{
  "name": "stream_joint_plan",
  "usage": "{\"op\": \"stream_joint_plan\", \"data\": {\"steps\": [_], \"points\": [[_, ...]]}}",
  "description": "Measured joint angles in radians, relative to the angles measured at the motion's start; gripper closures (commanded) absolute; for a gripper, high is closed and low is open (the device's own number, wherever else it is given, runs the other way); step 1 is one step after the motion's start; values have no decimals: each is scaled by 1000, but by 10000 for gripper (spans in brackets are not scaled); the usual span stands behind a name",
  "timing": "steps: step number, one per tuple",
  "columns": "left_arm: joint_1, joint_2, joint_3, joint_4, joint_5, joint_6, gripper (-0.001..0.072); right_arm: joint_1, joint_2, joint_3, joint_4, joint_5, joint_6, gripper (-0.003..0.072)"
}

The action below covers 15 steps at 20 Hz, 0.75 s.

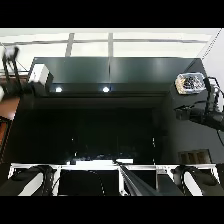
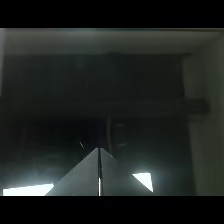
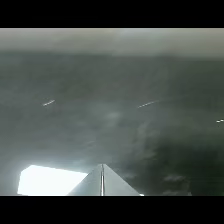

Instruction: Fold the box and place the chain.

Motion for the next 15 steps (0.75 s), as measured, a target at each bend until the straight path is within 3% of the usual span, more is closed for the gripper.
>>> {"op": "stream_joint_plan", "data": {"steps": [2, 5, 9, 15], "points": [[-40, 143, -167, 0, 77, 4, 676, 0, 24, -38, -31, -76, -13, 659], [-66, 290, -299, 0, 121, 3, 676, 0, 40, -64, -56, -135, -24, 659], [-79, 378, -360, 0, 132, 2, 676, 0, 48, -76, -69, -167, -29, 659], [-83, 407, -380, -1, 142, 0, 676, 0, 50, -79, -74, -179, -31, 659]]}}
